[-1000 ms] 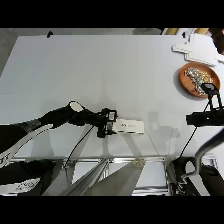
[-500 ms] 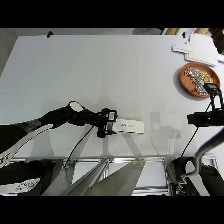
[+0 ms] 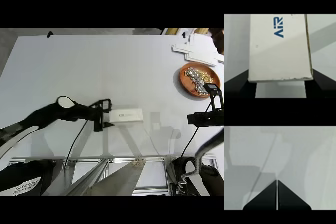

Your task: Fold the box and place the chain.

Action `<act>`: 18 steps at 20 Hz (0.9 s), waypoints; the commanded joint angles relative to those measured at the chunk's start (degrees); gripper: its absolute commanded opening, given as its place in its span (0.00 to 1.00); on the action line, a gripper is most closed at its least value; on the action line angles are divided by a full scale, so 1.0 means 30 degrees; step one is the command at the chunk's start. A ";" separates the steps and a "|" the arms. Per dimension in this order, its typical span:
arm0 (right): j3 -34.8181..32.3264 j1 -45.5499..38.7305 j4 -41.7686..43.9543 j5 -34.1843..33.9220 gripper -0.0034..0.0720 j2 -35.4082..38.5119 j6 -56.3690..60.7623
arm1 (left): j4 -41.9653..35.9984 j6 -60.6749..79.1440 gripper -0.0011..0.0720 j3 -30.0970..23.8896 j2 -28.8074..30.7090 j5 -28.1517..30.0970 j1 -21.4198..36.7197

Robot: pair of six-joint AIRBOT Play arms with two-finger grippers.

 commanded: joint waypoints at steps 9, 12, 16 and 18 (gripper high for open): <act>-0.0015 -0.0015 0.0007 -0.0007 0.07 0.0015 0.0000 | 2.1711 -2.9951 0.31 0.0000 0.9180 -0.0998 1.5154; -0.0015 -0.0015 0.0007 -0.0007 0.07 0.0015 0.0000 | 2.1267 -3.1474 0.31 -0.0007 0.8859 -0.0867 1.9314; -0.0015 -0.0015 0.0007 -0.0007 0.07 0.0015 0.0000 | 2.1005 -3.3040 0.31 -0.0007 0.7293 -0.2149 2.2141; -0.0015 -0.0015 0.0007 0.0000 0.07 0.0015 0.0000 | 2.1005 -3.3172 0.31 -0.0007 0.6076 -0.3169 2.2717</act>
